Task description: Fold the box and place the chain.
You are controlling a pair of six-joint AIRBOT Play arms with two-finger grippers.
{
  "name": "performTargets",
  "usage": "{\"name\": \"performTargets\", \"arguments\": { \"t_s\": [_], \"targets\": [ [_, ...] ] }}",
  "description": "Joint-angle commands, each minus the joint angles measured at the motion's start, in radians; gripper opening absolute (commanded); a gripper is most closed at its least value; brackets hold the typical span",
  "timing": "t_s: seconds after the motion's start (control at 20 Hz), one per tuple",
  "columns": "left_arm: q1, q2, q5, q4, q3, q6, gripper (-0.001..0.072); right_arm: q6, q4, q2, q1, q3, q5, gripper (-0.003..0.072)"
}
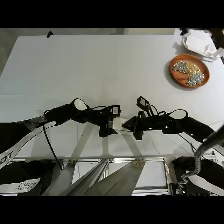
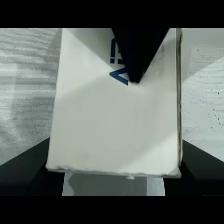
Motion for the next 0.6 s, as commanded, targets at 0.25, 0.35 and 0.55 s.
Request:
{"name": "performTargets", "arguments": {
  "t_s": [0.25,0.35,0.55],
  "targets": [
    [0.001,0.0,0.002,0.002,0.001,0.005,0.0274,0.58,-0.548,0.157,-0.002,0.328,0.101,0.002],
    [0.001,0.001,0.0,0.002,0.001,0.005,0.0274,0.863,-0.838,0.186,-0.002,0.421,0.186,0.002],
    [0.001,0.001,0.001,0.002,0.001,0.005,0.0274,1.396,-1.299,0.191,-0.002,0.507,0.456,0.0019]
  ]
}}
